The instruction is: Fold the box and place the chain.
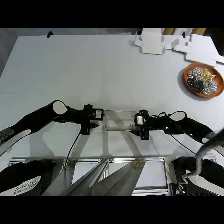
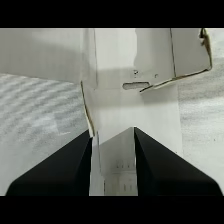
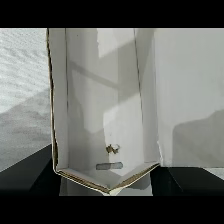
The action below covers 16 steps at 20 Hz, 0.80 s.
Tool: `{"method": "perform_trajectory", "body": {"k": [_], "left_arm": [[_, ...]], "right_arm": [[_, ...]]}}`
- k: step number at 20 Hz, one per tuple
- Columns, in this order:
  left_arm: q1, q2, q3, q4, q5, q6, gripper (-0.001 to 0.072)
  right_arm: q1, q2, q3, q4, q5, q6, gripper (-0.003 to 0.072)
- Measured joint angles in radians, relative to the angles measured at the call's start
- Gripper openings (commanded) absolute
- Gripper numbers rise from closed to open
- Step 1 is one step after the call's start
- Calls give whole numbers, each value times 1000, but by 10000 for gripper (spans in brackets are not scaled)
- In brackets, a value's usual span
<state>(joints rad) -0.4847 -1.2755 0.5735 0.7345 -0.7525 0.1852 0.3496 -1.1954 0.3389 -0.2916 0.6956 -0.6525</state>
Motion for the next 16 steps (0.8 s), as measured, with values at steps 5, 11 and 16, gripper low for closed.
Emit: {"method": "perform_trajectory", "body": {"k": [5, 11, 16], "left_arm": [[-37, 0, 0, -10, -4, 42, 271], [-60, 0, 0, -84, 2, 74, 269], [-63, -4, 0, -150, 19, 81, 202]], "right_arm": [[0, 0, 0, 0, 0, 0, 381], [0, 0, 0, 0, 0, 0, 381], [0, 0, 0, 0, 0, 0, 381]]}}
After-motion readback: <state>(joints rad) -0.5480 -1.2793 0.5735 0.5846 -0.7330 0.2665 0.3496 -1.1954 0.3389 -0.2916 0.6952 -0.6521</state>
